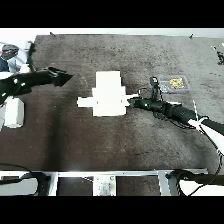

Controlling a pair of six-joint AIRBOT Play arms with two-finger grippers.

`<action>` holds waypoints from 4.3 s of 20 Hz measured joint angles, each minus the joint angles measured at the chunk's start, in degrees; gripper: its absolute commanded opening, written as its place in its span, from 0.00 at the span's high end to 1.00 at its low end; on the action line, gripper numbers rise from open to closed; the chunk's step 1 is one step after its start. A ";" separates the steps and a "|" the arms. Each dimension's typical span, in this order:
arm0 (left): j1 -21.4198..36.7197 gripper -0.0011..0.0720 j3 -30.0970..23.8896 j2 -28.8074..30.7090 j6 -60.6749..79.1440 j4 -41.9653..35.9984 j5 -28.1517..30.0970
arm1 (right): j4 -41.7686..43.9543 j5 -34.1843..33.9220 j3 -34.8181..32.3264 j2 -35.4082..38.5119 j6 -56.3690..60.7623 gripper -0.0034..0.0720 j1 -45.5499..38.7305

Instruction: Fold the box and place the chain.

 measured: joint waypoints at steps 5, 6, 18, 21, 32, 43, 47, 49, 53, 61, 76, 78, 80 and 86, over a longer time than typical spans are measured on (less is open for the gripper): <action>-4.90 0.14 18.18 -15.58 -10.88 9.88 -3.28 | 0.09 0.00 0.00 -0.02 -0.42 0.95 0.00; -5.55 0.14 21.81 -18.45 -12.94 11.15 -4.17 | 0.09 0.00 0.00 -0.02 -0.52 0.94 0.00; -12.22 0.14 43.63 -38.58 -22.21 17.99 -14.38 | 0.11 0.02 0.00 -0.02 -0.79 0.94 0.00; -13.42 0.14 44.19 -39.78 -20.26 16.57 -17.49 | 0.11 0.04 0.02 -0.02 -1.09 0.95 0.00; -15.30 0.73 44.46 -40.61 -16.57 14.95 -24.06 | 0.09 0.07 0.00 -0.02 -1.79 0.94 0.00; -15.34 0.97 44.52 -40.61 -6.62 14.78 -25.49 | 0.07 1.70 0.00 1.81 -1.99 0.42 -2.54; -15.34 0.97 44.52 -40.61 2.54 14.80 -23.89 | 0.07 5.66 0.00 5.18 -2.19 0.42 -8.68; -15.34 0.97 44.50 -40.61 7.17 14.84 -21.94 | 0.07 7.48 0.00 6.23 -2.25 0.42 -11.76; -15.34 0.97 44.52 -40.61 13.90 14.82 -17.35 | -0.59 9.38 0.00 7.10 -2.27 0.42 -14.97; -15.34 0.97 44.50 -41.75 21.79 15.04 -15.52 | -1.46 8.85 0.00 7.39 -2.36 0.42 -16.20; -15.34 0.97 44.50 -43.06 24.44 17.94 -16.44 | -3.06 8.76 0.11 7.39 -18.78 0.21 -12.83; -15.34 0.97 44.50 -43.06 24.44 18.10 -16.46 | -4.79 8.74 0.85 7.26 -21.94 0.21 -10.60; -15.34 0.97 44.50 -43.06 24.46 18.18 -16.46 | -8.81 8.59 2.95 6.29 -23.54 0.21 -8.04; -15.34 0.97 44.50 -43.06 24.46 18.38 -16.46 | -27.06 8.63 12.17 -0.66 -24.50 0.04 -0.04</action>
